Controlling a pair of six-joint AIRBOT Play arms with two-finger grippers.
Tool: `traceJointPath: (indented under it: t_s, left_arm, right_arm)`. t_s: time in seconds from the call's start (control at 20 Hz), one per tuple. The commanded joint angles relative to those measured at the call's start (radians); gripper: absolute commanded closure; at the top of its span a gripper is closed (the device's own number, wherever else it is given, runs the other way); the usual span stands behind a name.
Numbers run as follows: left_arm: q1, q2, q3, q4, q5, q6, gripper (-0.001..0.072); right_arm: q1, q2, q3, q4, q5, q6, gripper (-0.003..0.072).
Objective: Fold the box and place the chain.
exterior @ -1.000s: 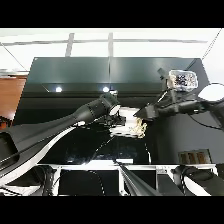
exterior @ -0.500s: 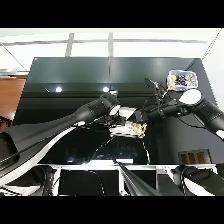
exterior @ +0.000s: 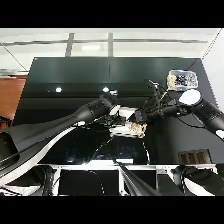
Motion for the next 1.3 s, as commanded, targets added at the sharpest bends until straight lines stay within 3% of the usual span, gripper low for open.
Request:
traceJointPath:
  t_s: [0.0, 0.25, 0.4, 0.5, 0.7, 0.75, 0.8, 0.85, 1.25]
  left_arm:
    - [0.000, 0.000, 0.001, 0.000, -0.001, 0.000, 0.0677]
    - [0.000, 0.000, 0.001, 0.000, -0.001, 0.000, 0.0677]
    - [0.000, 0.000, 0.001, 0.000, 0.000, 0.000, 0.0677]
    - [0.000, 0.000, 0.001, 0.000, 0.000, 0.000, 0.0677]
    - [0.000, 0.000, 0.001, 0.003, 0.000, 0.000, 0.0677]
    - [0.000, 0.000, 0.001, 0.003, 0.000, 0.000, 0.0677]
    - [0.000, 0.000, 0.001, 0.003, 0.000, 0.000, 0.0677]
    - [0.000, 0.000, 0.001, 0.003, 0.000, 0.000, 0.0677]
    - [0.000, 0.000, 0.001, -0.001, -0.002, 0.000, 0.0677]
  right_arm:
    - [-0.037, 0.000, 0.000, 0.005, 0.029, 0.008, 0.0467]
    - [-0.149, 0.035, 0.000, -0.003, 0.106, 0.006, 0.0438]
    - [-0.274, 0.077, 0.000, -0.045, 0.088, 0.006, 0.0438]
    - [-0.376, 0.082, 0.000, -0.121, 0.012, 0.011, 0.0438]
    - [-0.461, 0.069, -0.001, -0.414, -0.316, 0.254, 0.0437]
    - [-0.462, 0.056, -0.001, -0.478, -0.392, 0.335, 0.0408]
    - [-0.462, 0.034, 0.000, -0.515, -0.442, 0.388, 0.0165]
    - [-0.462, 0.002, 0.002, -0.521, -0.472, 0.418, -0.0029]
    - [-0.462, -0.351, 0.248, -0.420, -0.468, 0.468, -0.0023]
